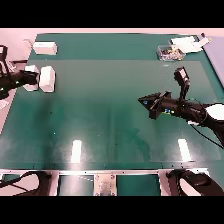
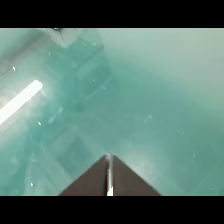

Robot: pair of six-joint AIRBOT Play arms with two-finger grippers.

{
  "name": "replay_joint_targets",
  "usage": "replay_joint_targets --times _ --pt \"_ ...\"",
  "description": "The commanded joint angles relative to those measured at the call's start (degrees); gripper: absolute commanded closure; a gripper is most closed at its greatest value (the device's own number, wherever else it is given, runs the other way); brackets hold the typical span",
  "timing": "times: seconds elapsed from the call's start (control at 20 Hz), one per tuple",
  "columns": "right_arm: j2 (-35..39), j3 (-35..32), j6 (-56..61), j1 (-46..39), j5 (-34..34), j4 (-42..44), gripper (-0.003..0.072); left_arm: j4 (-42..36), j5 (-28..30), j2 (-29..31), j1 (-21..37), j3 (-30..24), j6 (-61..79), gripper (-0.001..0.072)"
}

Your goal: Fold the box and place the chain.

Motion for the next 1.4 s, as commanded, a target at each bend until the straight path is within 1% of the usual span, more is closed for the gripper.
replay_joint_targets --times 0.0,0.1,0.15,0.35,0.45,0.6,0.75,0.9,1.35 --pt "3.1 -0.2 0.4 0.1 -1.1 -0.5 0.0675 -9.2 -13.4 1.1 0.0 -2.5 8.6 0.0691" --pt "6.1 -1.7 0.4 0.1 -3.5 -1.6 0.0676 -15.8 -13.7 4.5 0.0 -8.8 14.7 0.0691" --pt "7.6 -3.1 0.4 0.1 -5.4 -2.6 0.0676 -19.4 -13.9 6.7 0.0 -13.1 19.8 0.0692" --pt "13.5 -11.5 0.3 0.1 -16.0 -3.0 0.0676 -31.8 -15.8 13.6 0.0 -28.4 37.3 0.0692" --pt "15.7 -15.7 -0.1 0.1 -19.4 -3.0 0.0677 -34.3 -16.8 15.5 0.0 -34.6 43.6 0.0692" --pt "17.7 -20.4 0.0 0.1 -20.8 -3.0 0.0676 -35.9 -16.9 16.3 0.0 -40.6 50.3 0.0691" --pt "18.2 -22.8 0.0 0.1 -20.8 -3.1 0.0676 -35.8 -16.1 16.3 0.0 -43.1 51.6 0.0688" --pt "18.2 -24.0 0.0 0.1 -20.7 -3.0 0.0675 -35.4 -15.1 16.2 0.0 -43.1 50.7 0.0685" --pt "18.2 -24.0 0.0 0.1 -20.7 -3.0 0.0675 -35.6 -15.1 16.2 0.0 -43.0 49.5 0.0685"
